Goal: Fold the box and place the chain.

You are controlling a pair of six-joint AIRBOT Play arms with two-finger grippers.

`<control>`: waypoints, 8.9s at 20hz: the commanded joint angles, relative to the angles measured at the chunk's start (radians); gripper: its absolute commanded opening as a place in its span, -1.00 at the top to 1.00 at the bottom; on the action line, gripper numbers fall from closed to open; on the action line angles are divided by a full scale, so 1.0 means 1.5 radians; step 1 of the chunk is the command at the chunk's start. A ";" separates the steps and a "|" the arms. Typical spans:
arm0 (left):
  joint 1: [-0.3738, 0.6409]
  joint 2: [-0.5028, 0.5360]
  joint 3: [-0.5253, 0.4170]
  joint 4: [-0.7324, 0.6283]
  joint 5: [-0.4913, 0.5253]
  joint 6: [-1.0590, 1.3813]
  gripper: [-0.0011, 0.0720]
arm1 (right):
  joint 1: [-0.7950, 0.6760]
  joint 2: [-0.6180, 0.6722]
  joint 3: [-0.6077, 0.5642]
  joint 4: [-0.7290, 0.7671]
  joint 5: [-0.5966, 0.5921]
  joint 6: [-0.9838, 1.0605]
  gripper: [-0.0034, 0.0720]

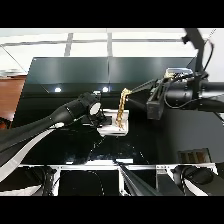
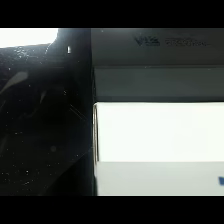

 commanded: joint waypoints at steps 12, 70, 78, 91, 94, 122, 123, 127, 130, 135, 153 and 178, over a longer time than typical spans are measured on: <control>0.000 -0.001 0.001 0.000 0.000 0.000 0.89 | 0.021 -0.034 -0.205 0.032 -0.096 0.033 0.86; 0.289 0.174 -0.312 -0.573 0.217 1.666 -0.99 | -0.164 -0.071 -0.204 -0.100 -0.001 0.037 0.16; 0.283 0.126 -0.301 -0.597 0.208 1.676 -0.99 | -0.164 -0.071 -0.204 -0.100 -0.002 0.037 0.16; 0.244 0.119 -0.301 -0.623 0.212 1.678 -0.98 | -0.164 -0.071 -0.204 -0.100 -0.005 0.051 0.16; 0.244 0.119 -0.301 -0.603 0.202 1.673 -0.98 | -0.164 -0.071 -0.204 -0.100 -0.006 0.051 0.16; 0.186 0.109 -0.300 -0.649 0.271 1.673 0.12 | -0.143 -0.081 -0.221 -0.097 -0.108 0.075 0.12; 0.186 0.109 -0.300 -0.649 0.271 1.673 0.18 | -0.132 -0.090 -0.221 -0.097 -0.144 0.106 -0.67; 0.186 0.109 -0.300 -0.649 0.273 1.673 0.18 | -0.077 -0.159 -0.221 -0.073 -0.236 0.133 -1.00; 0.186 0.109 -0.300 -0.649 0.274 1.673 0.18 | -0.028 -0.206 -0.221 -0.072 -0.226 0.071 -1.00; 0.186 0.109 -0.300 -0.649 0.274 1.673 0.18 | -0.004 -0.208 -0.196 -0.102 -0.111 -0.255 -1.00; 0.186 0.109 -0.300 -0.649 0.275 1.673 0.17 | 0.019 -0.227 -0.182 -0.100 -0.071 -0.565 -1.00; 0.186 0.109 -0.300 -0.649 0.275 1.673 0.16 | 0.019 -0.234 -0.193 -0.100 -0.052 -0.562 0.19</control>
